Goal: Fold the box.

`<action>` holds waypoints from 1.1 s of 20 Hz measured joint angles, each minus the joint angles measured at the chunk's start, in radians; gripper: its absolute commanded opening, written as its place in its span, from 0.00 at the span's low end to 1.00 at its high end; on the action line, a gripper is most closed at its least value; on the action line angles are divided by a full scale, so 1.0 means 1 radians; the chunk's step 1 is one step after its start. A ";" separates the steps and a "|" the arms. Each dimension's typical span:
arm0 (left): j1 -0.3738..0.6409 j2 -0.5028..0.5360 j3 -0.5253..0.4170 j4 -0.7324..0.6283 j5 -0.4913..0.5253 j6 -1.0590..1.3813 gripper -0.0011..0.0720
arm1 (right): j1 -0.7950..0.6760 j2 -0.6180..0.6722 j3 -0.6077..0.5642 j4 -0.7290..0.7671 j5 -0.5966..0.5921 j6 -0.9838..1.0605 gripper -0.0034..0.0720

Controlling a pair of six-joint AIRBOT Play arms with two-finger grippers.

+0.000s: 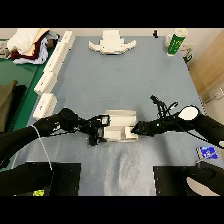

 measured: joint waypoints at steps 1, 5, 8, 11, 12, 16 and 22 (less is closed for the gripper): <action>0.000 0.000 0.000 0.000 0.000 0.000 0.72 | 0.036 -0.016 0.029 -0.060 -0.009 0.058 0.59; 0.000 0.000 0.000 0.000 0.000 0.000 0.72 | 0.204 -0.100 0.169 -0.334 0.006 0.351 0.59; 0.000 0.000 0.000 0.000 0.000 0.000 0.72 | 0.337 -0.195 0.289 -0.536 0.071 0.612 0.59; 0.000 0.000 0.000 0.000 0.000 -0.001 0.72 | 0.441 -0.286 0.390 -0.686 0.143 0.823 0.59; 0.000 0.000 0.000 0.000 0.000 -0.001 0.72 | 0.467 -0.314 0.415 -0.721 0.160 0.883 0.59; 0.000 0.001 0.000 0.000 0.000 -0.002 0.72 | 0.520 -0.394 0.461 -0.790 0.191 1.031 0.48; 0.000 0.001 0.000 0.000 -0.001 -0.002 0.72 | 0.539 -0.432 0.478 -0.893 0.250 1.125 0.05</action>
